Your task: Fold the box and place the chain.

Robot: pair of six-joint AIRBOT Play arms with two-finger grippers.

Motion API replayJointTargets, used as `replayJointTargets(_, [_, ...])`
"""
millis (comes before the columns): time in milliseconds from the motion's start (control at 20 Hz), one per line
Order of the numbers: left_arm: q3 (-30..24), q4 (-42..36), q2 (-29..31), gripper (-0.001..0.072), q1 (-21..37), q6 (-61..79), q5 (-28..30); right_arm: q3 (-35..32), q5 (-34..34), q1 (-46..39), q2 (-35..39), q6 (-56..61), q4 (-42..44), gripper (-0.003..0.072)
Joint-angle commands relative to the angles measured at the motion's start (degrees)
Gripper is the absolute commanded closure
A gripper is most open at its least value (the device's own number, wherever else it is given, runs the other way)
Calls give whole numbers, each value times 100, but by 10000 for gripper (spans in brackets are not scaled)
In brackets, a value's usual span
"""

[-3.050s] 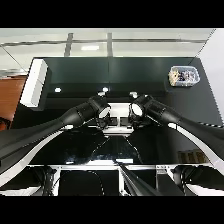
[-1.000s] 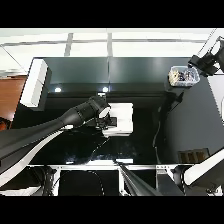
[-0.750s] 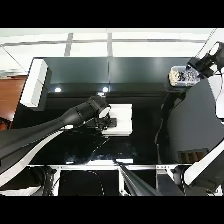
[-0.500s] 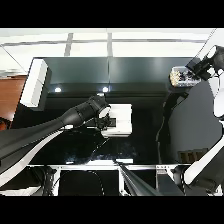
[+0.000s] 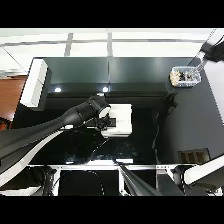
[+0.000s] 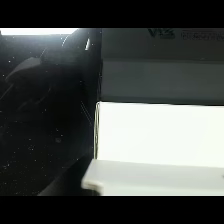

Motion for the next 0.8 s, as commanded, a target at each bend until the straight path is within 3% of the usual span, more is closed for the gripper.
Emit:
replayJointTargets(0, [7, -13, -4, 681, -4, -2, 11, 2, -107, 24, 1154, -793, 876, 675])
replayJointTargets(200, [7, -11, -4, 681, -4, 0, 26, 2, -90, 317, 2288, -977, 1644, 675])
replayJointTargets(350, [7, -13, -4, 681, -4, 0, 24, 2, 2, 782, 2933, -1010, 1768, 675])
replayJointTargets(600, [7, -9, -4, 681, -2, 0, 26, 0, 715, 1443, 3519, -1008, 2090, 675])
replayJointTargets(750, [7, -9, -4, 681, -4, 0, 24, -11, 1484, 1738, 3602, -1010, 2511, 675])
